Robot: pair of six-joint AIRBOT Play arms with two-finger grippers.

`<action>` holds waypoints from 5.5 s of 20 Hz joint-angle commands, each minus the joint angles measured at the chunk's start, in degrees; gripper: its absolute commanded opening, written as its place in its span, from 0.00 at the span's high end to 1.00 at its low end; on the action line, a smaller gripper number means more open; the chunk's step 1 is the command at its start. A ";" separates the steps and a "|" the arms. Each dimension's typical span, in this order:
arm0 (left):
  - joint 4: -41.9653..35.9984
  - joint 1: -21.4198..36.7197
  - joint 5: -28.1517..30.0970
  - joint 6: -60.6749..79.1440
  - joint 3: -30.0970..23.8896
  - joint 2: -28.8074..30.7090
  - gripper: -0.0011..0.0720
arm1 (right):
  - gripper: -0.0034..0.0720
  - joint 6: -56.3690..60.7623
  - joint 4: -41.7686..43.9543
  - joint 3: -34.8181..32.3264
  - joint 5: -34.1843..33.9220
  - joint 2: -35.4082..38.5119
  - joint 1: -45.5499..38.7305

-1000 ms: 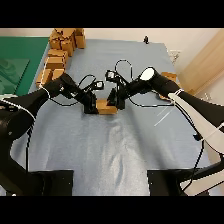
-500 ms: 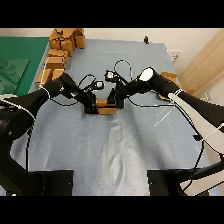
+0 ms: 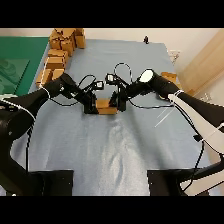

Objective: Fold the box.

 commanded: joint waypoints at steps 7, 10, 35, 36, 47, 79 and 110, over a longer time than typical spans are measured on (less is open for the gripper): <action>-0.04 0.02 0.00 -0.20 0.00 -0.02 0.71 | 0.76 6.03 -0.20 -0.59 0.83 -0.02 2.62; -0.04 0.02 0.00 -0.22 0.00 -0.02 0.71 | 0.76 8.11 -0.48 -0.59 0.92 0.00 2.60; -0.04 0.04 0.09 -0.20 0.00 -0.02 0.71 | 0.95 14.95 12.20 -0.52 -6.73 -1.49 -1.31; -0.04 0.07 0.22 -0.20 0.00 -0.02 0.71 | 0.95 14.97 11.91 -0.55 -6.51 -1.92 -1.31; -0.04 0.07 0.68 -0.20 0.00 -0.02 0.71 | 0.95 16.09 11.39 -6.43 -4.17 -3.13 -0.85; 30.91 20.83 -2.05 -71.12 -3.50 34.82 0.71 | 0.95 29.33 -0.02 -34.71 -11.04 45.33 -30.16; 15.34 33.70 32.54 -50.49 -26.38 22.32 0.12 | 0.95 30.05 2.32 -34.71 -10.38 43.25 -30.27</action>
